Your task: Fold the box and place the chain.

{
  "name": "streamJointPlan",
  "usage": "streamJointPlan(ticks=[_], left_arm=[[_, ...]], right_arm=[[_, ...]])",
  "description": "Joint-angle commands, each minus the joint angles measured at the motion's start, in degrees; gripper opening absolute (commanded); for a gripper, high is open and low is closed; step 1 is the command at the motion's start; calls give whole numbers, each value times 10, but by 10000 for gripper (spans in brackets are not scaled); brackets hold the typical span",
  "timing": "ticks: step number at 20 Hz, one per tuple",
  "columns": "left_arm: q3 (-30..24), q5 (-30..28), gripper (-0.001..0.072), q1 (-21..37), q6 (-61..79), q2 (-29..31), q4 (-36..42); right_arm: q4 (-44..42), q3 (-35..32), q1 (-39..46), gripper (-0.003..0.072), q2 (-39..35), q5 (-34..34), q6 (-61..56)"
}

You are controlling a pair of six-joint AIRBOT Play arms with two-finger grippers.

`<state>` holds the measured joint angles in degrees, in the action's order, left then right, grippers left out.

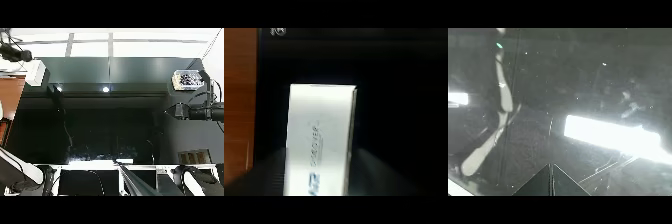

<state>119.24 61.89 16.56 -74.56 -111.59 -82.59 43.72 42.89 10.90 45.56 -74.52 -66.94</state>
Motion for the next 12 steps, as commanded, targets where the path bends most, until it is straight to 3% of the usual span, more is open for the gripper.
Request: streamJointPlan(ticks=[1, 3, 5, 9, 11, 12], left_arm=[[-29, 81, 25, -22, -111, 111, 9], [-120, 73, 24, -51, -109, 204, 10], [-272, -4, 24, -93, -107, 325, 10], [-666, -236, 24, -201, -110, 581, -2], [-792, -295, 24, -229, -110, 658, -7], [-827, -299, 24, -231, -114, 681, -7]], right_arm=[[5, 12, -1, 17, 0, 8, 23], [14, 11, -1, 16, 0, 23, 43], [56, 11, -5, 14, -2, 66, 52], [173, -17, -56, 10, -20, 294, 71], [194, -51, -59, 14, -19, 380, 70], [200, -64, -59, 15, -19, 403, 70]])
